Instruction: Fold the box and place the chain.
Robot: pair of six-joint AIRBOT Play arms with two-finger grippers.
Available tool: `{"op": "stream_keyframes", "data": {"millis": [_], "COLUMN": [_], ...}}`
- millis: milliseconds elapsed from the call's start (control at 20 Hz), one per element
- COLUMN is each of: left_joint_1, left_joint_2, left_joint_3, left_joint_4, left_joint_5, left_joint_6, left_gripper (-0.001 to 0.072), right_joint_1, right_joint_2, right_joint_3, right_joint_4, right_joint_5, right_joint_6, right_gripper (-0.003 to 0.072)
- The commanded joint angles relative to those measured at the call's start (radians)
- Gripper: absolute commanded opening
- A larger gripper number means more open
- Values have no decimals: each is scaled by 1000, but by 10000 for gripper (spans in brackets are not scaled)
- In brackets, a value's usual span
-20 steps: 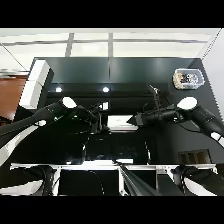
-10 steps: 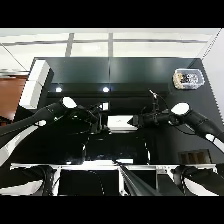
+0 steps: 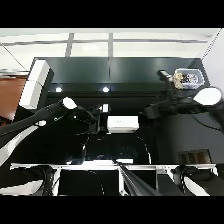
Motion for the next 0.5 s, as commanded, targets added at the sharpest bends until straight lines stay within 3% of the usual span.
{"op": "stream_keyframes", "data": {"millis": [0, 100, 250, 350, 450], "left_joint_1": [8, 19, 5, -42, -111], "left_joint_2": [58, 120, 183, 178, 146], "left_joint_3": [5, 13, 44, 97, 161], "left_joint_4": [52, 113, 145, 142, 143], "left_joint_5": [-19, -87, -174, -152, -64], "left_joint_6": [-65, -160, -322, -407, -447], "left_gripper": [720, 720, 719, 718, 715], "right_joint_1": [-102, -166, -243, -251, -251], "right_joint_2": [151, 211, 235, 235, 235], "right_joint_3": [40, 35, 23, -8, -43], "right_joint_4": [-502, -628, -573, -502, -428], "right_joint_5": [145, 175, 148, 74, 5], "right_joint_6": [200, 247, 253, 253, 253], "right_gripper": [13, 13, 13, 13, 13]}}
